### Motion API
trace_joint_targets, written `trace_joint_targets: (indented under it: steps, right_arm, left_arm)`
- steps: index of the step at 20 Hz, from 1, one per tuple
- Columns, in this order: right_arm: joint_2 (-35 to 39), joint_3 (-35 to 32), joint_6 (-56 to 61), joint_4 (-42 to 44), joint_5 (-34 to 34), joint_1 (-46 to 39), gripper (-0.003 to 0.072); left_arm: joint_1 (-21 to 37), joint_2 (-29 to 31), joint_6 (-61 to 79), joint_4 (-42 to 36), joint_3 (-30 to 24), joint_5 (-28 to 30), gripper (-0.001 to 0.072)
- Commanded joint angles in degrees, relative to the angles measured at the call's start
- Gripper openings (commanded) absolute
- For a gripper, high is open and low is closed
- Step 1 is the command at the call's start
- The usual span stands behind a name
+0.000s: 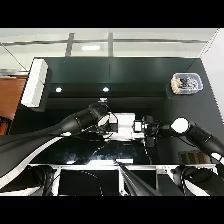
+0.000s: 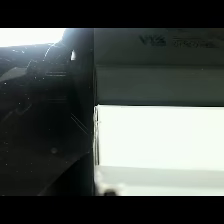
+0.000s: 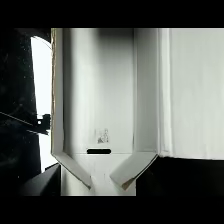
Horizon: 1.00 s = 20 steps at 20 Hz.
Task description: Fold the box and place the chain.
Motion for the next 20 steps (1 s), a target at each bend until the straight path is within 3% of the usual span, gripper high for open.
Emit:
trace_joint_targets:
  steps: [1, 2, 3, 4, 11, 20]
  right_arm:
    - [0.3, 0.0, 0.0, -0.9, -0.5, 0.0, 0.0473]
    - [0.3, 0.0, 0.0, -0.4, -0.7, 0.0, 0.0384]
    - [0.1, -0.1, 0.0, 1.1, -0.5, 0.0, 0.0127]
    - [-0.3, -0.2, 0.0, 2.9, -0.5, 0.0, 0.0058]
    - [-4.5, -0.2, 0.0, 18.5, -1.7, 0.5, 0.0063]
    - [-7.3, -0.4, 0.0, 18.5, -2.1, 1.6, 0.0062]
  left_arm:
    - [0.0, 0.0, 0.0, 0.1, 0.0, 0.1, 0.0029]
    - [0.0, 0.0, -0.1, 0.1, 0.0, 0.1, 0.0029]
    - [0.0, 0.0, 0.0, 0.1, 0.0, 0.1, 0.0029]
    - [0.0, 0.0, -0.1, 0.1, 0.0, 0.1, 0.0028]
    - [0.0, 0.0, -0.1, 0.1, 0.0, 0.1, 0.0029]
    - [0.0, 0.0, -0.1, 0.1, 0.0, 0.1, 0.0029]
